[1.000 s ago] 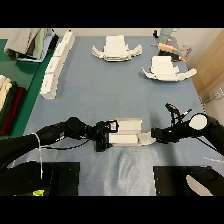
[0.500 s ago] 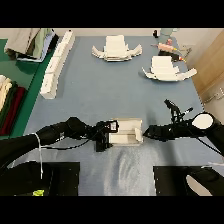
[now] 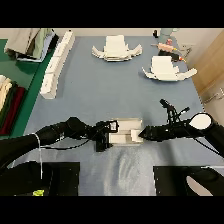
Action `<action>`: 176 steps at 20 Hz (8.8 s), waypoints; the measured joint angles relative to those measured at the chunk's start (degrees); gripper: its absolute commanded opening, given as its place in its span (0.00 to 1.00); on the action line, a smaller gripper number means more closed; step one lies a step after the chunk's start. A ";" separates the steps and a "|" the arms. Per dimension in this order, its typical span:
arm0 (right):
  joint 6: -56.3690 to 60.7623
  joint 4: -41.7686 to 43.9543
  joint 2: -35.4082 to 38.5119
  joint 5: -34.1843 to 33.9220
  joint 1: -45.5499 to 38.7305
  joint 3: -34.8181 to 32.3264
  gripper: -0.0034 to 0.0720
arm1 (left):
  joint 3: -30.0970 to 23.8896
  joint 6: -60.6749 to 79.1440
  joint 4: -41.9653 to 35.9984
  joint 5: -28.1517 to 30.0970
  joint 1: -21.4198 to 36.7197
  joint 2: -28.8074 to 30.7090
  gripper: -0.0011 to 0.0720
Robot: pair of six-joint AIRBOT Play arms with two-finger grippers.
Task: Fold the box.
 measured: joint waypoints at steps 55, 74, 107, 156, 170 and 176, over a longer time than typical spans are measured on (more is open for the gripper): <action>61.24 -48.72 -28.85 11.50 35.21 25.05 0.83 | 0.00 0.02 0.00 -0.07 0.02 0.00 0.60; 53.46 -51.06 -11.08 21.29 31.28 29.29 0.05 | 0.00 0.00 -0.02 -0.04 0.00 0.00 0.60; -36.15 10.23 -29.03 16.13 0.90 22.62 0.05 | 0.00 -0.02 0.00 -0.04 0.00 0.00 0.59; -45.20 -35.10 -0.24 -23.21 35.95 5.57 0.73 | 0.00 -0.15 -0.09 0.20 0.02 0.00 0.60; -45.20 -35.23 -0.79 -25.66 35.98 5.70 0.48 | 0.00 -0.09 -0.07 -0.04 0.13 0.00 0.60; -45.20 -31.87 -2.29 -24.02 35.93 5.70 0.48 | 0.00 0.04 0.04 0.00 0.07 0.00 0.60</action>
